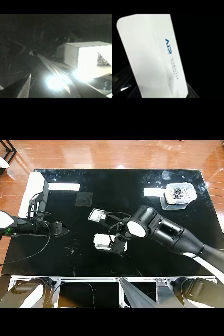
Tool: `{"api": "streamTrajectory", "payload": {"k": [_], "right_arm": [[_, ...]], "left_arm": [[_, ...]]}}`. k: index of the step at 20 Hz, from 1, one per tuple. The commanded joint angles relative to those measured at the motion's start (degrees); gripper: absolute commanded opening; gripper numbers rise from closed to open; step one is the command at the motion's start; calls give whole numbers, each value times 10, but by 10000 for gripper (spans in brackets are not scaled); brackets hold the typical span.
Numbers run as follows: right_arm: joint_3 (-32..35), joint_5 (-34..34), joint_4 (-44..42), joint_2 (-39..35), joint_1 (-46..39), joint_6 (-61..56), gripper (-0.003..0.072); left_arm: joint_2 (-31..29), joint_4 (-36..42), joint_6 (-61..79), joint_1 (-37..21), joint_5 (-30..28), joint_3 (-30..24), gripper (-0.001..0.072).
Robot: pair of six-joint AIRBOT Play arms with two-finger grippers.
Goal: Fold the box and place the chain.
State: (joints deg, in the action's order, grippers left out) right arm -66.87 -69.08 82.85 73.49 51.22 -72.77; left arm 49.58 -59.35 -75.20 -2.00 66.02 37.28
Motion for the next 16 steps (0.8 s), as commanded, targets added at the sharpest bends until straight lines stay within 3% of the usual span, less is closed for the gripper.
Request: {"api": "streamTrajectory", "payload": {"k": [1, 7, 16], "right_arm": [[0, 1, -25, 1, -24, 19, 704], [-3, -18, -125, 1, -55, 64, 704], [-31, -28, -121, 10, -90, 60, 704]], "left_arm": [[0, 0, 0, 0, 0, 0, 570], [0, 0, 0, 0, 0, 0, 570], [0, 0, 0, 0, 3, 0, 571]]}}
